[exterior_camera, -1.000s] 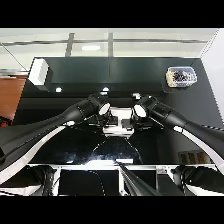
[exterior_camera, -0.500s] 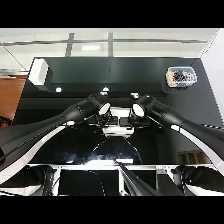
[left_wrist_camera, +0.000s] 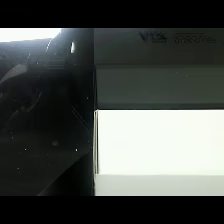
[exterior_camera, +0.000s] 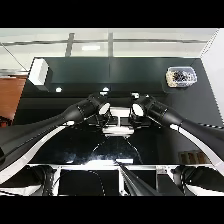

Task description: Fold the box and place the chain.

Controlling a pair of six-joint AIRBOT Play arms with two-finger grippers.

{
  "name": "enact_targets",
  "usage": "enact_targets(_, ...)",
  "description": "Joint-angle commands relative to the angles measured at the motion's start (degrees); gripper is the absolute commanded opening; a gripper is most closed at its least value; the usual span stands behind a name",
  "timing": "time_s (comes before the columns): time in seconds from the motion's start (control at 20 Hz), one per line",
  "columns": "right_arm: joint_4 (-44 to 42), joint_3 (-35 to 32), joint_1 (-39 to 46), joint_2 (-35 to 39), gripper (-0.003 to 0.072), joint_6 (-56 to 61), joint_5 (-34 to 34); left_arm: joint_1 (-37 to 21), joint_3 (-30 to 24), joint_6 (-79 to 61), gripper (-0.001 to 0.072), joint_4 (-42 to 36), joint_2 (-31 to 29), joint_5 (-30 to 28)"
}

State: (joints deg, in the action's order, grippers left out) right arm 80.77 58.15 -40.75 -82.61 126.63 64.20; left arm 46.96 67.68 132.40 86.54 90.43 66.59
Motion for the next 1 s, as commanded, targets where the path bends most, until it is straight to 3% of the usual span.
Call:
enact_targets(0.0,-0.1,0.0,0.0,0.0,0.0009,-0.2,0.1,0.0,0.0,-0.2,0.0026,0.2,0.0,-0.1)
enact_targets(0.1,-0.1,0.0,0.0,0.0,0.0051,-0.2,0.1,0.0,0.0,-0.2,0.0026,0.2,0.0,0.0)
enact_targets(0.15,-0.2,0.0,0.0,0.0,0.0151,-0.2,0.1,0.0,0.0,-0.2,0.0026,0.2,0.0,0.0)
enact_targets(0.95,-0.1,0.0,0.0,-1.4,0.0125,-0.2,-0.1,0.0,0.0,-0.2,0.0026,0.2,0.0,-0.1)
